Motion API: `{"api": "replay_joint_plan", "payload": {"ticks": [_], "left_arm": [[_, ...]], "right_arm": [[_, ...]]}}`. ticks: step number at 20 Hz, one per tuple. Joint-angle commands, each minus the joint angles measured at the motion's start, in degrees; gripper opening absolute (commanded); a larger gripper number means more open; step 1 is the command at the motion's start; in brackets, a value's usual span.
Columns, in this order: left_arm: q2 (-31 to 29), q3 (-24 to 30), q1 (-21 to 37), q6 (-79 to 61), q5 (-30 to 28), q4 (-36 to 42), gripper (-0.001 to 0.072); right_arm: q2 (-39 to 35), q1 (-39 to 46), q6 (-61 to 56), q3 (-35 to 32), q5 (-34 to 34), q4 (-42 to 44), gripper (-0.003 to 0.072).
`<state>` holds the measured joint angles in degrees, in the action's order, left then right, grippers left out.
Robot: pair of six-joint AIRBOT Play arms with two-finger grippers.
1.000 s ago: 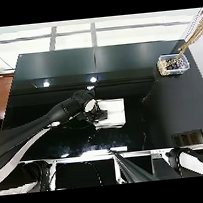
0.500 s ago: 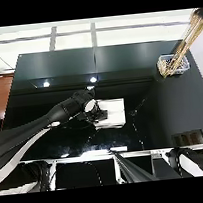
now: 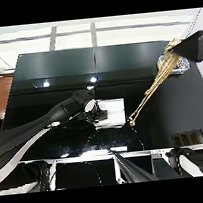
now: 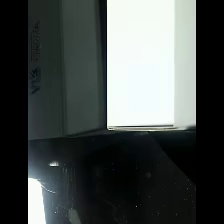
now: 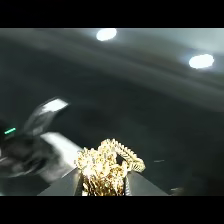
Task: Fold the box and place the chain.
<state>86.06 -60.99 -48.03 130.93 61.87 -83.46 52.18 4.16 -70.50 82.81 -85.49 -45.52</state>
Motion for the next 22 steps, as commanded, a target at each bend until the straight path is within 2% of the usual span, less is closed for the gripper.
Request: {"api": "replay_joint_plan", "payload": {"ticks": [1, 7, 13, 18, 22], "left_arm": [[0.00, 0.02, 0.04, -0.02, -0.07, -0.02, 0.0031], [0.00, 0.02, 0.04, -0.02, -0.13, -0.02, 0.0031], [0.00, 0.02, 0.04, -0.02, -0.11, -0.02, 0.0031], [0.00, 0.02, 0.04, -0.02, -0.11, -0.02, 0.0031], [0.00, 0.02, 0.04, -0.02, -0.11, -0.02, 0.0031]], "right_arm": [[-0.24, -0.13, 3.39, -6.73, -3.41, 11.65, 0.0008], [-0.24, -7.45, 4.61, -19.23, -1.31, 12.92, 0.0006], [-0.04, -14.86, 5.01, -29.55, 9.25, 13.18, 0.0006], [1.66, -20.76, 4.94, -34.12, 17.81, 13.99, 0.0006], [5.20, -24.30, 4.94, -34.75, 20.68, 13.92, 0.0007]]}}
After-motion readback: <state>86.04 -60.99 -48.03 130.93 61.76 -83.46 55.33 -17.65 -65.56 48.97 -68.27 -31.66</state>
